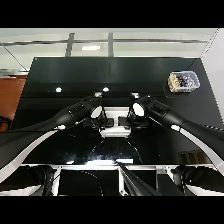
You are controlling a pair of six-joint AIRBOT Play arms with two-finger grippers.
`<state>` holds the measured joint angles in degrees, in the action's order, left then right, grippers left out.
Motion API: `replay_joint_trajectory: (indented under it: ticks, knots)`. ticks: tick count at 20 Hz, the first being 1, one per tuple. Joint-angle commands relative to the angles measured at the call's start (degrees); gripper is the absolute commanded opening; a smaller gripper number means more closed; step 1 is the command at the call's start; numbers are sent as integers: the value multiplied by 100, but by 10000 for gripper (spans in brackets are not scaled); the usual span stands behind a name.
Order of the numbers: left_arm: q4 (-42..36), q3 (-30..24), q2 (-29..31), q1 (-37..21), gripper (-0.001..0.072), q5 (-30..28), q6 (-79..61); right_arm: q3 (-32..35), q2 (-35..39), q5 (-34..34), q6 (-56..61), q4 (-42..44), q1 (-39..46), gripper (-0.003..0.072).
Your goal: Fold the box and place the chain.
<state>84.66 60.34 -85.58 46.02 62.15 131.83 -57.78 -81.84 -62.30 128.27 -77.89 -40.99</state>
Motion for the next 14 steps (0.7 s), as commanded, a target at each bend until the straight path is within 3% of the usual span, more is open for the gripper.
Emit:
replay_joint_trajectory:
  ticks: [1,3,4,7,8,9,11,12,13,14]
  knots:
    - [15,7,0,-4,26,-4,-2,-4,-46,15,208,-81,-20,201]
    - [13,7,0,-4,26,-4,-2,-7,-66,22,247,-79,-22,158]
    - [13,7,0,-4,26,-4,-2,-4,-70,22,243,-72,-24,16]
    - [13,7,0,-4,26,-4,-2,-7,-70,-13,240,-61,-24,17]
    - [13,7,0,-4,26,-2,-2,-9,-68,-15,240,-42,-24,86]
    - [13,7,0,-4,26,-2,-2,-17,-68,-15,243,-13,-22,227]
    - [11,7,0,-4,26,0,-2,-46,-70,-13,251,-11,-22,224]
    - [13,7,0,-4,26,0,-2,-46,-70,-13,295,-22,-22,164]
    - [11,7,0,-4,26,0,-2,-46,-70,17,310,-22,-26,48]
    - [11,7,0,-4,26,2,-2,-46,-70,55,326,-20,-24,15]
